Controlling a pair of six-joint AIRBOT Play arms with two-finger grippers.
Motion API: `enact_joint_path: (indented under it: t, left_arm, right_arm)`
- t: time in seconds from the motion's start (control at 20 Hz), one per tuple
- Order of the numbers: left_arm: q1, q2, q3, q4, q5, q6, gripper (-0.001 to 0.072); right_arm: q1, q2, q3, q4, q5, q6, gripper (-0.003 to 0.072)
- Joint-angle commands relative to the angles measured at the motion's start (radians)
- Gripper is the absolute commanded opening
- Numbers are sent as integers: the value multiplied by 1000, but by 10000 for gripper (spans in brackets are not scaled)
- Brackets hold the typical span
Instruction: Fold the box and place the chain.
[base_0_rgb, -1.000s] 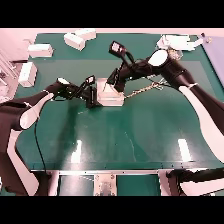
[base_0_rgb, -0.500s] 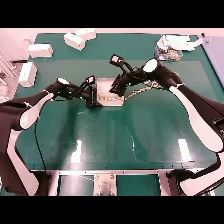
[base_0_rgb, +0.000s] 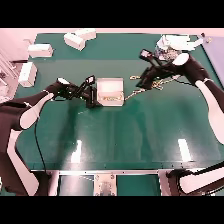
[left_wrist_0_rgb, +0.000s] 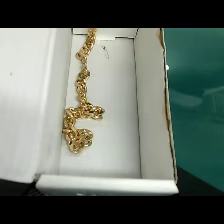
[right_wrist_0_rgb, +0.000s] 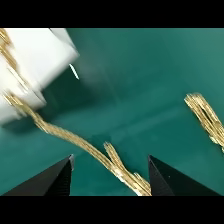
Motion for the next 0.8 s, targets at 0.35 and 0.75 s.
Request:
enact_joint_path:
  t: [0.35,0.75]
  left_arm:
    - [0,0,1,0,0,0,629]
    - [0,0,1,0,0,0,629]
  right_arm:
    - [-254,-128,23,-28,-36,-295,568]
    - [-271,-237,146,-27,-37,-314,568]
